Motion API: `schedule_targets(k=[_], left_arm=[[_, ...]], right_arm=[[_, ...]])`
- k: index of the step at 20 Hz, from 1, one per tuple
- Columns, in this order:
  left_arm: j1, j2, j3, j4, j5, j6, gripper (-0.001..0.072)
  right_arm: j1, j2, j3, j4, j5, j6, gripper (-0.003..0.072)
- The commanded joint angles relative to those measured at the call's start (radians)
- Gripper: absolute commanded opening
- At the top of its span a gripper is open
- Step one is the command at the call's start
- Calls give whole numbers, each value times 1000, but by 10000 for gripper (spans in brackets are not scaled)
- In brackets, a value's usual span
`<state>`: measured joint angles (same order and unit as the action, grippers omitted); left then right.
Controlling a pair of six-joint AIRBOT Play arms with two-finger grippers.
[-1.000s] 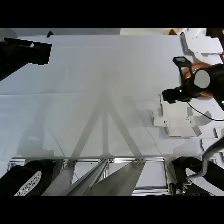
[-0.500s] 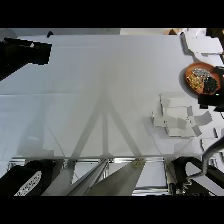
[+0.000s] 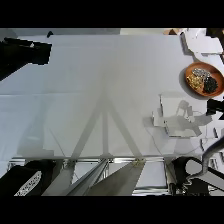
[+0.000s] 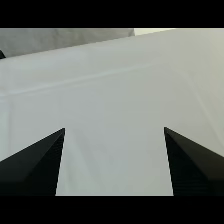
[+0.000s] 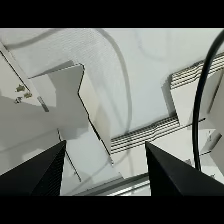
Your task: Fold the box and place the chain.
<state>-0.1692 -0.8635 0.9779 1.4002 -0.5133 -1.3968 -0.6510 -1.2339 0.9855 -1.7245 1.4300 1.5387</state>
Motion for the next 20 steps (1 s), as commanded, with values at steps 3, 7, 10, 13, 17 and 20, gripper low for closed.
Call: schedule_targets(k=[3,7,10,13,17,20], left_arm=[[-1,0,1,0,0,0,702],[-1,1,1,0,0,0,702],[-1,1,1,0,0,0,702],[-1,1,1,0,0,0,702],[-1,1,1,0,0,0,702],[-1,1,1,0,0,0,702]], right_arm=[[-9,-63,1,4,-76,-30,533],[-9,-97,1,3,-95,-53,514],[-9,-148,1,10,-87,-61,430],[-9,-171,0,8,-117,-114,380],[-9,-172,0,9,-168,-145,196],[-9,-173,0,9,-143,-161,104]])
